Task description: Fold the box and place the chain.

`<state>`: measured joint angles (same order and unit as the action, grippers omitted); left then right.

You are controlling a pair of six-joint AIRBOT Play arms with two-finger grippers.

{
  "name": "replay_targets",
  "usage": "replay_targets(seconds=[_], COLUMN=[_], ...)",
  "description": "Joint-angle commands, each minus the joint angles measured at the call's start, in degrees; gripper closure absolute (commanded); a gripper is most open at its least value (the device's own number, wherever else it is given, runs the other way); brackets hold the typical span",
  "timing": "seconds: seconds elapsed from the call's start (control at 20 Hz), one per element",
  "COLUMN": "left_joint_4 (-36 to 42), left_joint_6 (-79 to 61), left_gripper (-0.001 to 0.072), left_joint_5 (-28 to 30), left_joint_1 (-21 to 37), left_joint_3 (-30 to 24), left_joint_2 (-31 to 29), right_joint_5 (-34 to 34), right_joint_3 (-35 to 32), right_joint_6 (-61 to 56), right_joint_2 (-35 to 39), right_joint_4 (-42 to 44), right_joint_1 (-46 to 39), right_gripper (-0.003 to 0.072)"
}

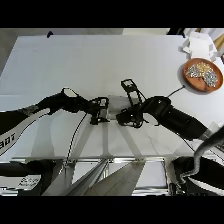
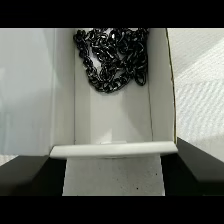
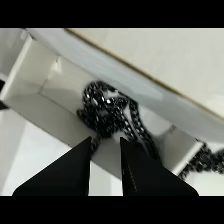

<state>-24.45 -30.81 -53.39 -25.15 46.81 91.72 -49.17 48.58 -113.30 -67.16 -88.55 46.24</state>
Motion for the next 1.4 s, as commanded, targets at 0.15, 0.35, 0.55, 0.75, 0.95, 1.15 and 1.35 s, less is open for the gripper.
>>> replay_targets(seconds=[0.15, 0.35, 0.55, 0.75, 0.95, 1.15, 1.35], left_joint_4=[0.0, 0.0, 0.0, 0.0, 0.0, 0.0, 0.0], left_joint_6=[0.0, 0.0, 0.0, 0.0, 0.0, 0.0, 0.0], left_gripper=[0.0556, 0.0556, 0.0556, 0.0556, 0.0556, 0.0556, 0.0556], left_joint_5=[0.0, 0.0, 0.0, 0.0, 0.0, 0.0, 0.0], left_joint_1=[0.0, 0.0, 0.0, 0.0, 0.0, 0.0, 0.0], left_joint_3=[0.0, 0.0, 0.0, 0.0, 0.0, 0.0, 0.0], left_joint_2=[0.0, 0.0, 0.0, 0.0, 0.0, 0.0, 0.0], right_joint_5=[-21.6, -22.4, -13.1, -4.0, -0.9, 0.3, -0.9], right_joint_3=[0.0, -1.6, -7.1, -7.3, -7.3, -7.4, -7.5], right_joint_6=[5.5, 5.8, 5.8, 5.8, 5.8, 5.5, 5.2], right_joint_2=[11.4, 12.3, 6.5, -3.3, -7.8, -7.9, -7.9], right_joint_4=[-8.0, -10.3, -10.1, -7.2, -5.7, -5.6, -4.3], right_joint_1=[-5.9, -14.5, -17.8, -18.1, -18.1, -18.1, -18.1], right_gripper=[0.0486, 0.0331, 0.0163, 0.0173, 0.0284, 0.0292, 0.0652])
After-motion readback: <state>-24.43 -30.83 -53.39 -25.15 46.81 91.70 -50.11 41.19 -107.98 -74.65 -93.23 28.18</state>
